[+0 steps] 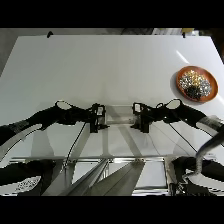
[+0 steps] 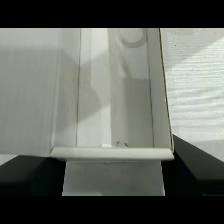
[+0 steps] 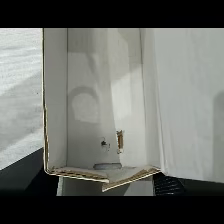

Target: Fold the box and place the chain.

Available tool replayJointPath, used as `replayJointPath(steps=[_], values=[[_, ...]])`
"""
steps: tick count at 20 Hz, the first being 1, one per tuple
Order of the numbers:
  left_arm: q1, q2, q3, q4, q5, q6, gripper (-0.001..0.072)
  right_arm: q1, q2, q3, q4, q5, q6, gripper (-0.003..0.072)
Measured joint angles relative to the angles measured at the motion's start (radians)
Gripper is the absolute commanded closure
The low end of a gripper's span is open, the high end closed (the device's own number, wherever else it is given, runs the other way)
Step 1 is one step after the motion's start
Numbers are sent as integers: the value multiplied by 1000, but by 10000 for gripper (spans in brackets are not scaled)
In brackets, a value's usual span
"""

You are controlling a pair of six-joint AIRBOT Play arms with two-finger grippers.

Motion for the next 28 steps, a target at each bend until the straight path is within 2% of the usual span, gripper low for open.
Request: replayJointPath(steps=[2,7,10,16,19,22,25,28], values=[[0,0,0,-2,3,1,456,0,6,0,-32,9,7,36],[-1,0,0,0,1,2,456,1,68,0,-212,15,151,38],[-1,-1,0,0,1,-1,456,0,145,-2,-339,20,259,46],[0,-1,0,-2,3,-3,456,0,332,-1,-474,27,427,52],[0,-1,0,-1,2,-2,456,0,422,-1,-468,29,470,272],[0,-1,0,0,2,-1,456,0,472,-1,-359,31,453,668],[0,-1,0,0,1,0,456,0,465,-1,-182,24,376,669],[0,-1,0,0,0,0,456,0,404,-1,-23,-35,338,670]])
